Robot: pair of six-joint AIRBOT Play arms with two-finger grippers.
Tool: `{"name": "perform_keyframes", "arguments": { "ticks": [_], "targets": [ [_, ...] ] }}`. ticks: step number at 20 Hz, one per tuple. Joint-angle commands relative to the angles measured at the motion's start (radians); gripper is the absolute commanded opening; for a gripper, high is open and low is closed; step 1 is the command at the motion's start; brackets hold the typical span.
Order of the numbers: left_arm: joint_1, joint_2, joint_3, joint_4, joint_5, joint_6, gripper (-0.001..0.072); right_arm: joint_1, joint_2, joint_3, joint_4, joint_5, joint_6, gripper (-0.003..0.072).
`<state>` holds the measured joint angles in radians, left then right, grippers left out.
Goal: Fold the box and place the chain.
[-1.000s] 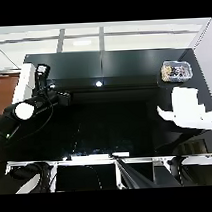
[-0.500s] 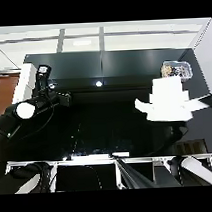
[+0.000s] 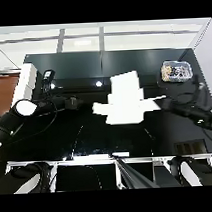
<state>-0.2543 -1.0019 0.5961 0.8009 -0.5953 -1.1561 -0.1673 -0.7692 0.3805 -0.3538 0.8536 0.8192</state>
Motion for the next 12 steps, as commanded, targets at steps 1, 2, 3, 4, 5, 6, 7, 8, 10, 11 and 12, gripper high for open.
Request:
{"name": "perform_keyframes", "arguments": {
  "ticks": [1, 2, 3, 4, 5, 6, 7, 8, 10, 11, 12],
  "targets": [
    [0.040, -0.014, 0.018, -0.167, -0.056, 0.001, 0.0687, 0.337, 0.025, -0.041, 0.029, -0.331, -0.005, 0.0015],
    [0.067, -0.015, 0.028, -0.174, -0.056, 0.001, 0.0687, 0.391, 0.025, -0.041, 0.020, -0.386, -0.004, 0.0015],
    [0.095, -0.019, 0.033, -0.188, -0.066, 0.002, 0.0687, 0.426, 0.025, -0.041, 0.021, -0.418, 0.000, 0.0015],
    [0.129, -0.037, 0.043, -0.199, -0.118, 0.008, 0.0687, 0.445, 0.025, -0.041, 0.021, -0.430, 0.003, 0.0015],
    [0.164, -0.069, 0.055, -0.223, -0.204, 0.040, 0.0687, 0.452, 0.025, -0.041, 0.021, -0.424, 0.003, 0.0015],
    [0.193, -0.109, 0.061, -0.270, -0.286, 0.096, 0.0687, 0.454, 0.025, -0.041, 0.021, -0.414, 0.003, 0.0015],
    [0.221, -0.159, 0.064, -0.327, -0.372, 0.153, 0.0687, 0.454, 0.025, -0.041, 0.013, -0.406, 0.003, 0.0015],
    [0.244, -0.206, 0.066, -0.369, -0.439, 0.192, 0.0687, 0.457, 0.025, -0.041, -0.005, -0.396, 0.003, 0.0015],
    [0.260, -0.292, 0.066, -0.441, -0.520, 0.289, 0.0687, 0.456, 0.025, -0.041, -0.046, -0.367, 0.006, 0.0015],
    [0.259, -0.338, 0.070, -0.475, -0.543, 0.343, 0.0687, 0.456, 0.025, -0.041, -0.051, -0.360, 0.011, 0.0015],
    [0.252, -0.385, 0.079, -0.500, -0.557, 0.383, 0.0687, 0.456, 0.025, -0.041, -0.050, -0.359, 0.011, 0.0015]
  ]
}}
